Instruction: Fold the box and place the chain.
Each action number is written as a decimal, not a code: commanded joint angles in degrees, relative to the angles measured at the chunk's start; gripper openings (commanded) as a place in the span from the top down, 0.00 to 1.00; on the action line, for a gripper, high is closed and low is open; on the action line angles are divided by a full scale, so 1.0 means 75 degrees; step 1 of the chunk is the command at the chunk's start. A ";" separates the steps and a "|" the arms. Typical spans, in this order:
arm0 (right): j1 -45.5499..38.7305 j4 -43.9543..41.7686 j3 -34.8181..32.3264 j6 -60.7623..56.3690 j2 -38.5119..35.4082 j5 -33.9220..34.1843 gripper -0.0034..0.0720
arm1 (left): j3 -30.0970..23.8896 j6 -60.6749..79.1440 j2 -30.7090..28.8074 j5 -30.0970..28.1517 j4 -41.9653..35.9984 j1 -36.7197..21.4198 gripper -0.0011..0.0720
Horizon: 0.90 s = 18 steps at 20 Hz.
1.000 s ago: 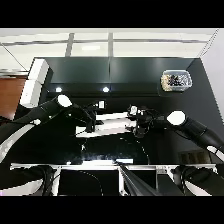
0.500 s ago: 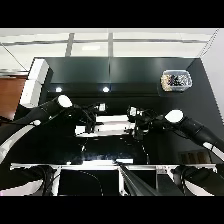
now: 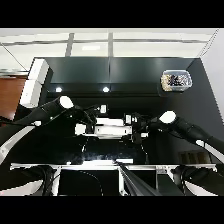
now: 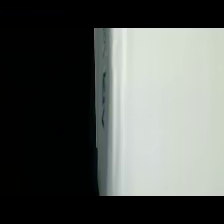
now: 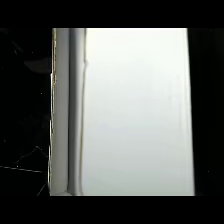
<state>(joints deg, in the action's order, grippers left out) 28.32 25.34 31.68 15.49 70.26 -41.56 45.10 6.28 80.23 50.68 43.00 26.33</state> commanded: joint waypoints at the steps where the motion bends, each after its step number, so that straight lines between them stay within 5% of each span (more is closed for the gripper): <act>1: 0.0096 0.0152 0.0003 0.0064 0.0119 0.0128 0.14 | 0.0006 -0.0020 -0.0006 -0.0044 0.0003 0.0003 0.95; 18: 0.0114 0.0557 0.0003 -0.0493 0.0338 0.0595 0.14 | 0.0006 -0.0070 -0.0006 0.0050 0.0003 0.0003 0.95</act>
<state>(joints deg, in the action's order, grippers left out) 29.10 29.52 31.66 12.32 72.69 -37.87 45.10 5.69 80.23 50.70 43.00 26.33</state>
